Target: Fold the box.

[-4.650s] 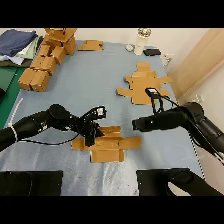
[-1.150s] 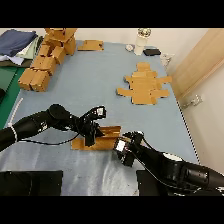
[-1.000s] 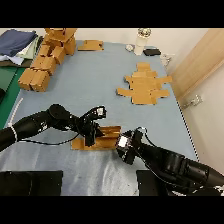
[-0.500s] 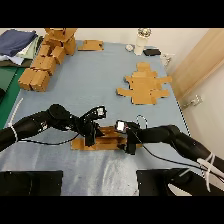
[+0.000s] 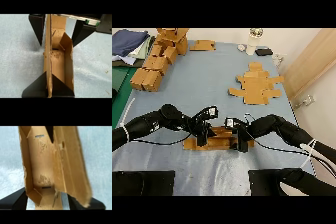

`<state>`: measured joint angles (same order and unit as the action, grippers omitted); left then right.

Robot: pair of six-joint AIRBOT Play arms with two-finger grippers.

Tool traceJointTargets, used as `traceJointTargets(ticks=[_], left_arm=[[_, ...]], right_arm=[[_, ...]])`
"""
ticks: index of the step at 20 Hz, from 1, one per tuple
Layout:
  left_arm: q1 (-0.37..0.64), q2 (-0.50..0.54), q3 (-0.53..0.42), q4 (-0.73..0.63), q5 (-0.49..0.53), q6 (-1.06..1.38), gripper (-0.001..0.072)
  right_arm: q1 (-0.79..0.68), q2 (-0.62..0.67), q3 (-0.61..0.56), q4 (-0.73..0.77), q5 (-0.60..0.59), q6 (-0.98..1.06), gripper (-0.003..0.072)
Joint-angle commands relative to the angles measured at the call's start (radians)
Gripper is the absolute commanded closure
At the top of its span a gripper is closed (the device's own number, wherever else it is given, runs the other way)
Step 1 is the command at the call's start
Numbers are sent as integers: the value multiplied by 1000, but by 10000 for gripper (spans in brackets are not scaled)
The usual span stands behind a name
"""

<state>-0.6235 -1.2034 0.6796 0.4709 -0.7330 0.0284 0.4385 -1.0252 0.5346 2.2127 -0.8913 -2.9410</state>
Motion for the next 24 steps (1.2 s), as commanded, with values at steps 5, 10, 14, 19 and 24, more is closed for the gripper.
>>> traceJointTargets(ticks=[5, 10, 14, 19, 24], left_arm=[[0, 0, 1, 0, 0, 0, 698], [0, 0, 1, 0, 0, 0, 698], [0, 0, 1, 0, 0, 0, 697], [0, 0, 1, 0, 0, 0, 697], [0, 0, 1, 0, 0, 0, 697]], right_arm=[[6, -64, 4, 20, 1, -12, -22], [37, -86, 4, 35, 1, -61, 119], [37, -86, 3, 26, 2, -61, 118], [37, -86, -18, 28, 28, -61, 119], [37, -87, -18, 27, 42, -61, 153]])
